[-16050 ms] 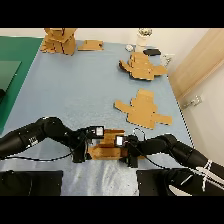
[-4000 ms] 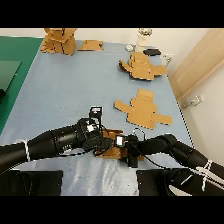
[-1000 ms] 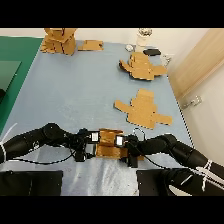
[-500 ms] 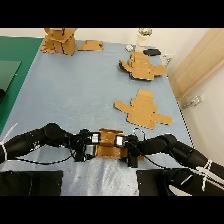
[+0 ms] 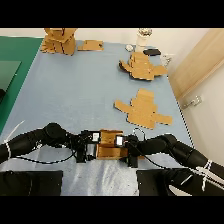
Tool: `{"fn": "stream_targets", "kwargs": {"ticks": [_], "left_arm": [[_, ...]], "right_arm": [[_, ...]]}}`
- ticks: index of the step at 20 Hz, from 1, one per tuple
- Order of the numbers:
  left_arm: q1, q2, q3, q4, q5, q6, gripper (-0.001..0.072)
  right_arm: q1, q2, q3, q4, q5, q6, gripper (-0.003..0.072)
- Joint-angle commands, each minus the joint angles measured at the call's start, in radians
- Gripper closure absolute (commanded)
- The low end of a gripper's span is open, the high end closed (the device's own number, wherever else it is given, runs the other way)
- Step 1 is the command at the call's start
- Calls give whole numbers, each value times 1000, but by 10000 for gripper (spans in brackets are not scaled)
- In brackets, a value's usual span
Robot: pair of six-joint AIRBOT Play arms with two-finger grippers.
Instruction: Fold the box.
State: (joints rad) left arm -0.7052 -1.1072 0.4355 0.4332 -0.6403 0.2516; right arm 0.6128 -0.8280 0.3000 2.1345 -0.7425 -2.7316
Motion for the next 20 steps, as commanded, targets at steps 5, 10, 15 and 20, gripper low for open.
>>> {"fn": "stream_targets", "kwargs": {"ticks": [5,10,15,20], "left_arm": [[2,-2,-1,73,-6,-6,-10],[0,4,0,29,-48,-6,-10],[0,6,0,2,-31,-9,-10],[-47,5,0,-20,40,-12,-10]], "right_arm": [[0,0,0,0,0,0,97],[0,0,0,0,0,0,97],[0,0,0,0,0,0,97],[0,0,0,0,0,0,97]]}}
